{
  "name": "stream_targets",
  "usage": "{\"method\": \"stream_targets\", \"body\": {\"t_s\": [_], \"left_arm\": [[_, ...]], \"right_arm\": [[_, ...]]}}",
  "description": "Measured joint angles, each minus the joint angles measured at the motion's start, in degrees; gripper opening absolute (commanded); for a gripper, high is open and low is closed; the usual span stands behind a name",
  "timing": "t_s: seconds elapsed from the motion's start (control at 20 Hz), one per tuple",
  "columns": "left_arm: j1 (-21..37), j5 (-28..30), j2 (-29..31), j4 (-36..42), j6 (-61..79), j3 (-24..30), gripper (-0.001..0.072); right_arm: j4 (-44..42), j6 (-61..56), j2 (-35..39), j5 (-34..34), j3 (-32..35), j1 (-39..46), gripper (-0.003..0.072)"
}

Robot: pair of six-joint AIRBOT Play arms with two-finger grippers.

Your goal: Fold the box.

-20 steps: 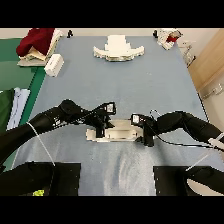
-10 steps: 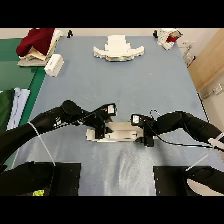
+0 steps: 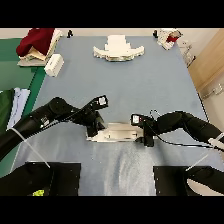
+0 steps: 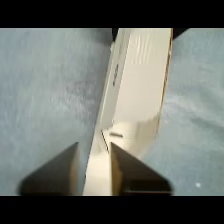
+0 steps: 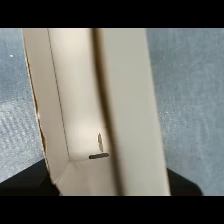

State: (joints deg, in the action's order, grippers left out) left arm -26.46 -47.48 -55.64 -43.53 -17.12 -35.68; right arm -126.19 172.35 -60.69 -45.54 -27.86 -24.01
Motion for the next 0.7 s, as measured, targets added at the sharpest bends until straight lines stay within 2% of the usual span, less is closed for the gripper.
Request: {"method": "stream_targets", "body": {"t_s": [0.15,0.3,0.5,0.7], "left_arm": [[0.6,-7.8,3.4,-3.9,-12.3,0.0,0.0015],[-2.5,-11.1,4.2,-2.3,-22.3,0.1,0.0015],[-6.5,-7.6,1.6,6.1,-28.2,-2.4,0.0014],[-4.5,-5.1,-5.8,10.9,-31.0,-7.7,0.0015]], "right_arm": [[0.0,0.0,0.0,0.0,0.0,0.0,0.0568],[0.0,0.0,0.0,0.0,0.0,0.0,0.0568],[0.0,0.0,0.0,0.0,0.0,0.0,0.0568],[0.0,0.0,0.0,0.0,0.0,0.0,0.0568]]}}
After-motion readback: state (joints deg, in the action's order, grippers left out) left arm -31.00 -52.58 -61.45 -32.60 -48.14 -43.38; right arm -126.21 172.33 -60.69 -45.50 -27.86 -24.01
